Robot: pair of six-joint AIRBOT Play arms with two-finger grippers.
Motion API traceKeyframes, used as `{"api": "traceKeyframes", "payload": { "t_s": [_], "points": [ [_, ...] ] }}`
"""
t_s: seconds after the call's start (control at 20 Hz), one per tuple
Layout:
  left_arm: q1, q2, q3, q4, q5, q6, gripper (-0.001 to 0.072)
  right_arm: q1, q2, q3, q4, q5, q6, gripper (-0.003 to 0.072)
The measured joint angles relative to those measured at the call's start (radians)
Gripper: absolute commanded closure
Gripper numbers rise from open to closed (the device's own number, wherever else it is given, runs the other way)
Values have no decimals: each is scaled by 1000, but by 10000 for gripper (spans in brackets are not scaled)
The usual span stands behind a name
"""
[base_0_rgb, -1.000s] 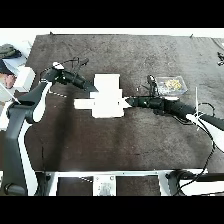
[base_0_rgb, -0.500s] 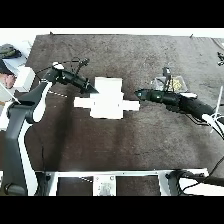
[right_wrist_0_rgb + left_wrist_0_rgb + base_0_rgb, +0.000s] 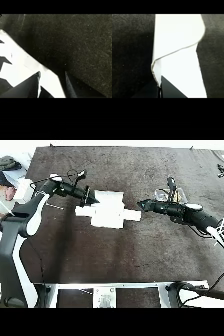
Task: Fold the box and place the chain.
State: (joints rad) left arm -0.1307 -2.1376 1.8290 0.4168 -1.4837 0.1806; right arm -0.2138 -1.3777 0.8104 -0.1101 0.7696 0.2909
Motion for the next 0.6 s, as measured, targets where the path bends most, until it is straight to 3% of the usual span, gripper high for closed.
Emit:
{"api": "traceKeyframes", "payload": {
  "t_s": [0.25, 0.6],
  "points": [
    [0, 53, -146, -33, 112, 134, 705, -2, 0, 0, -2, 0, 0, 309],
    [0, 62, -240, -57, 202, 215, 702, -2, 0, 0, -10, 15, -4, 310]
  ]
}}
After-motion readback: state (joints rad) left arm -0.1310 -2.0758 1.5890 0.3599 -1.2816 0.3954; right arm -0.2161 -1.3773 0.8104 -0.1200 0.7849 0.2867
